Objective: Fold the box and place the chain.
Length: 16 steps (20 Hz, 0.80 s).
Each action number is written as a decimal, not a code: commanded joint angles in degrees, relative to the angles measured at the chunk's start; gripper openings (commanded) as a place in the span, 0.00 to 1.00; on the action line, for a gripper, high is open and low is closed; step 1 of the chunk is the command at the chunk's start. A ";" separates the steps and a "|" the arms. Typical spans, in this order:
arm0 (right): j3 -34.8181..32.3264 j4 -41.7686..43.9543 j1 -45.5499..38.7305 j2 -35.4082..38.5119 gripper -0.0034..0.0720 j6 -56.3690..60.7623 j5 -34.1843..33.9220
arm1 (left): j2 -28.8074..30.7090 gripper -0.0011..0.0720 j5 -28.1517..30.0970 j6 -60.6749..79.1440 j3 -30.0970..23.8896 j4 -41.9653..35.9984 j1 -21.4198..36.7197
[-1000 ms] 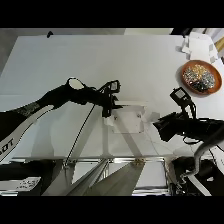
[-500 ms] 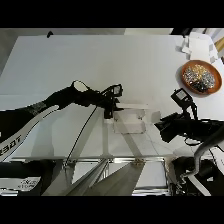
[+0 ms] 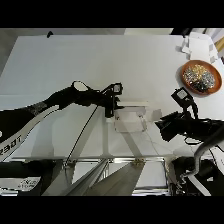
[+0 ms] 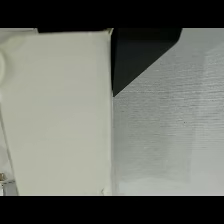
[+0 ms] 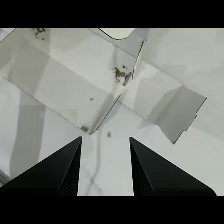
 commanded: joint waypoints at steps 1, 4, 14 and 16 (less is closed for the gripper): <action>0.00 -0.24 -0.02 0.07 0.49 -0.04 -0.20 | -0.04 0.02 0.68 0.24 0.02 -0.70 -0.02; 0.00 -0.24 -0.02 0.07 0.49 -0.04 -0.20 | -0.07 0.02 0.66 0.42 0.02 -0.72 -0.15; 0.00 -0.24 -0.02 0.07 0.49 -0.04 -0.20 | -2.16 0.02 0.46 2.73 0.02 -3.02 -1.31; 0.00 -0.24 -0.02 0.07 0.49 -0.07 -0.20 | -2.16 0.02 0.55 2.73 0.02 -2.99 -1.31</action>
